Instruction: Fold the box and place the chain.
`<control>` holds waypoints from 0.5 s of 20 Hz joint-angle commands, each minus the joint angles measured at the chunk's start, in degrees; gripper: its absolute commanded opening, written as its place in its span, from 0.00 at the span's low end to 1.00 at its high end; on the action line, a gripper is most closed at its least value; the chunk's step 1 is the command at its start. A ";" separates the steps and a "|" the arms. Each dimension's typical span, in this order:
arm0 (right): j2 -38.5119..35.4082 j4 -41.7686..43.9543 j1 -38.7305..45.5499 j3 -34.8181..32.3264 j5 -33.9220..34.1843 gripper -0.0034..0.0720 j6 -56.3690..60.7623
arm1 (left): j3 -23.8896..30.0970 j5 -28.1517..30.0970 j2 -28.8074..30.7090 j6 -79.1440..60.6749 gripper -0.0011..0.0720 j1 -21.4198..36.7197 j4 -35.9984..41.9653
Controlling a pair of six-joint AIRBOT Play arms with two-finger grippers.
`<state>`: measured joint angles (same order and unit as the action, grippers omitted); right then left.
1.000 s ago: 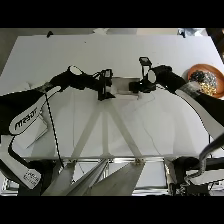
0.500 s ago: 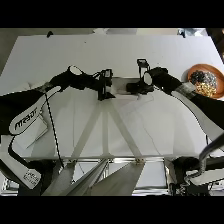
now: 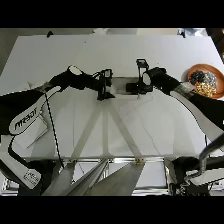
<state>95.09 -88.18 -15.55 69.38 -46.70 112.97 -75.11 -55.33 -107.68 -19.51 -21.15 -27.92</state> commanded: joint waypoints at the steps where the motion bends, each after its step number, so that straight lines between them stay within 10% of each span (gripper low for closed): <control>1: -0.24 -0.09 0.02 0.04 -0.17 0.44 0.39 | -0.02 0.02 0.00 0.02 0.59 -0.02 0.00; 10: -11.80 -6.56 0.35 0.22 -9.44 0.44 -1.05 | -0.02 0.04 0.00 0.04 0.59 -0.02 0.00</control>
<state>87.37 -91.46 -15.46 69.54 -51.11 112.27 -75.11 -55.24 -107.68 -19.53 -21.15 -27.92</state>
